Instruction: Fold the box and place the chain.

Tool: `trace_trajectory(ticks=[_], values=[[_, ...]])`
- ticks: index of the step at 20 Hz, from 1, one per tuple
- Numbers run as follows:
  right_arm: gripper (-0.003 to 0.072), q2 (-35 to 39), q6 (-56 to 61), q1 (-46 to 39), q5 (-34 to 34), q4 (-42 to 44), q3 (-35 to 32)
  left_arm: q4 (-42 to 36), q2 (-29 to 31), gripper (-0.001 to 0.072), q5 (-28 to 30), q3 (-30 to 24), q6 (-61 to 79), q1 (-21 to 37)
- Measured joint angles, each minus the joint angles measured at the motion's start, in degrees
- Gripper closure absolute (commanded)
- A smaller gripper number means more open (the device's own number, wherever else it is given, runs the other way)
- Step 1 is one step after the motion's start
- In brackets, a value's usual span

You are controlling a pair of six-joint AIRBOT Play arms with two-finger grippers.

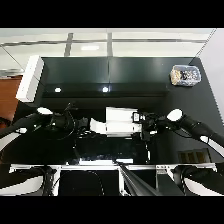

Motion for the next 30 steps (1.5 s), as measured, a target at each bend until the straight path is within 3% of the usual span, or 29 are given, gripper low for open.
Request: trace_trajectory(ticks=[1, 7, 13, 15, 16, 21, 22, 23, 30], values=[[0.0420, 0.0, 0.0, 0.0, 0.0, 0.0, 0.0, -1.1, -0.1, -0.0005, -1.0, 0.0, 0.8, -0.3], [0.0420, 0.0, 0.0, 0.0, 0.0, 0.0, 0.0, -1.8, -0.4, -0.0004, -1.2, 1.0, 2.8, -1.3], [0.0420, 0.0, 0.0, 0.0, 0.0, 0.0, 0.0, -1.8, -0.5, 0.0007, -3.1, 6.2, 1.6, -3.4], [0.0420, 0.0, 0.0, 0.0, 0.0, 0.0, 0.0, -1.8, -0.5, 0.0051, -4.0, 7.3, 0.4, -3.7], [0.0420, 0.0, 0.0, 0.0, 0.0, 0.0, 0.0, -1.7, -0.5, 0.0117, -4.4, 7.7, -0.5, -3.8], [0.0420, 0.0, 0.0, 0.0, 0.0, 0.0, 0.0, 0.0, -0.5, 0.0118, -5.8, 10.6, -3.2, -7.0], [0.0420, 0.0, 0.0, 0.0, 0.0, 0.0, 0.0, 0.9, -0.5, 0.0131, -5.6, 11.4, -4.2, -8.1], [0.0420, 0.0, 0.0, 0.0, 0.0, 0.0, 0.0, 2.2, -0.5, 0.0204, -5.0, 12.3, -5.8, -9.4], [0.0420, 0.0, 0.0, 0.0, 0.0, 0.0, 0.0, 12.2, -0.5, 0.0221, -2.2, 17.4, -17.4, -16.0]])
